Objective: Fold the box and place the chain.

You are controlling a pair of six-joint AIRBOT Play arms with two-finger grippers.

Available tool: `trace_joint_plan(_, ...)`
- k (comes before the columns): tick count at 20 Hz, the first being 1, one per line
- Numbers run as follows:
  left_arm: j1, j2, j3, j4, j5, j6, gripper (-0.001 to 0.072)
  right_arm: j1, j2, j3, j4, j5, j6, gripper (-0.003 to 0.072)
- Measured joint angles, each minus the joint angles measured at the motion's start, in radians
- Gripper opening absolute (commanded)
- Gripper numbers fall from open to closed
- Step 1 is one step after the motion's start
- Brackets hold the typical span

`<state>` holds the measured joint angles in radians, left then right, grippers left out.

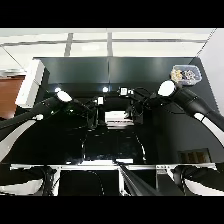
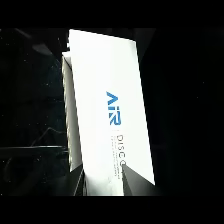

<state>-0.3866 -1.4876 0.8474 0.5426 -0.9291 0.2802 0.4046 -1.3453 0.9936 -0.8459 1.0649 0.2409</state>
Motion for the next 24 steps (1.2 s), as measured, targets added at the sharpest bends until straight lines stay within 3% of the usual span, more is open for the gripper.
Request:
trace_joint_plan(22, 0.000, 0.000, 0.000, 0.000, -0.001, -0.001, 0.0276, -0.001, 0.025, 0.000, -0.050, 0.044, 0.055, 0.0241)
trace_joint_plan(23, 0.000, 0.000, 0.000, 0.000, -0.001, -0.001, 0.0276, -0.002, 0.027, 0.000, -0.050, 0.047, 0.055, 0.0242)
trace_joint_plan(24, 0.000, 0.000, 0.000, 0.000, -0.001, -0.002, 0.0276, -0.003, 0.028, 0.000, -0.049, 0.045, 0.055, 0.0303)
